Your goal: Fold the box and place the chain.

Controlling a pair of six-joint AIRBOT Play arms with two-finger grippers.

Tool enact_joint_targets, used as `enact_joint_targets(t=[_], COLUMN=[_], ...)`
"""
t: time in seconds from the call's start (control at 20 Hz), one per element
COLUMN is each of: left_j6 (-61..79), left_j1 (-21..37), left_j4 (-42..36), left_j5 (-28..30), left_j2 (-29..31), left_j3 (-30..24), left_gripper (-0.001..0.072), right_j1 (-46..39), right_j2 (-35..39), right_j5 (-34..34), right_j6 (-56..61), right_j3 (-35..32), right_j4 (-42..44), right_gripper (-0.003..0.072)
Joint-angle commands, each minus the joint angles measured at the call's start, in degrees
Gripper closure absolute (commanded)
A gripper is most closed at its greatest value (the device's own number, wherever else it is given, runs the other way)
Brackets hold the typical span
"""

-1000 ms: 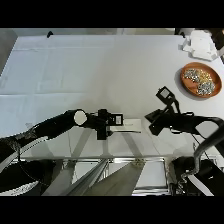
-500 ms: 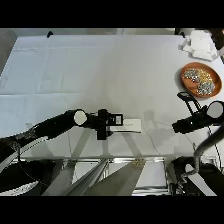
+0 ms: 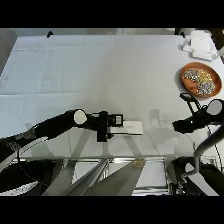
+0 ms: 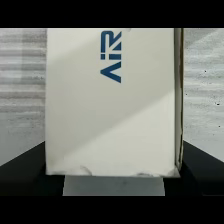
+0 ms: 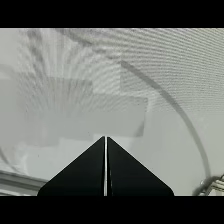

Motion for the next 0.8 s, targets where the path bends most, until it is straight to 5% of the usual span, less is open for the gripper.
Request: enact_joint_targets(t=[0.0, 0.2, 0.4, 0.75], left_j6=[-6.80, -14.25, -28.76, -61.35], left_j1=[0.11, 0.79, 9.68, 34.34], left_j4=[-1.46, -0.72, 2.64, 33.64], left_j5=[-0.55, 1.22, 2.84, -3.72], left_j2=[2.10, 6.99, 16.68, 27.74], left_j3=[-0.02, -0.02, -0.02, -0.02], left_gripper=[0.0705, 0.0705, 0.0705, 0.0704], right_j1=[-0.09, -0.09, -0.09, -0.09], right_j2=[-0.11, -0.11, -0.11, -0.11], right_j5=[-2.34, -2.58, -3.69, -6.88], right_j6=[0.13, 0.11, 0.07, 0.07], right_j3=[0.04, 0.04, 0.04, 0.04], right_j4=[1.51, 2.99, 3.37, 3.39], right_gripper=[0.0669, 0.0670, 0.0670, 0.0670])
